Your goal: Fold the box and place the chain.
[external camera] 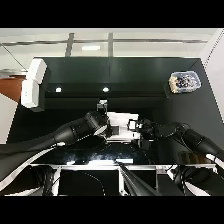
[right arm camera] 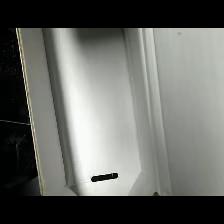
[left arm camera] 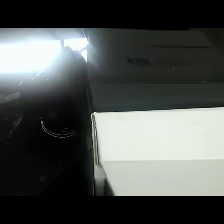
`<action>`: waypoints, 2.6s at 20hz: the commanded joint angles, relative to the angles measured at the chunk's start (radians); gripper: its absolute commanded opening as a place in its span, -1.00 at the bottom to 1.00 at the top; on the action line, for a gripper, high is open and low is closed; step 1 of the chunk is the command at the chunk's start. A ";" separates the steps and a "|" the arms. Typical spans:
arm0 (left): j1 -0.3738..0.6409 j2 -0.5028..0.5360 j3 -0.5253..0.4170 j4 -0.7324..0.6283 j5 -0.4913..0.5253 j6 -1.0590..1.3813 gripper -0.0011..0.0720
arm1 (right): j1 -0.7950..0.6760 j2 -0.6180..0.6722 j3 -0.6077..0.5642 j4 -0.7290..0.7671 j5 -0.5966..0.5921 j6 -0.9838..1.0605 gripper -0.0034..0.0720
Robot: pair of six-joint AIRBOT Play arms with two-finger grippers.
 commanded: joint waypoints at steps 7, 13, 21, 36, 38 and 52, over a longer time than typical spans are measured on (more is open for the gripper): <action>0.001 0.000 0.009 0.016 -0.040 -0.012 -0.11 | 0.000 0.000 0.000 0.001 -0.001 0.001 -0.30; 0.001 -0.007 0.009 0.015 -0.033 -0.032 -0.22 | 0.000 0.000 0.000 0.001 -0.001 0.000 -0.30; 0.001 -0.022 0.009 0.015 -0.046 -0.027 -0.79 | 0.000 0.000 0.000 0.001 -0.001 0.000 -0.30; 0.001 -0.024 0.031 0.036 -0.117 -0.024 -0.12 | 0.000 0.000 0.000 0.001 -0.001 0.001 -0.30; 0.001 -0.024 0.031 0.036 -0.101 -0.024 -0.24 | 0.000 0.000 0.000 0.001 -0.001 0.001 -0.30; 0.029 0.008 0.034 0.064 -0.161 -0.013 -0.89 | 0.000 0.084 0.040 -0.209 -0.125 0.128 0.99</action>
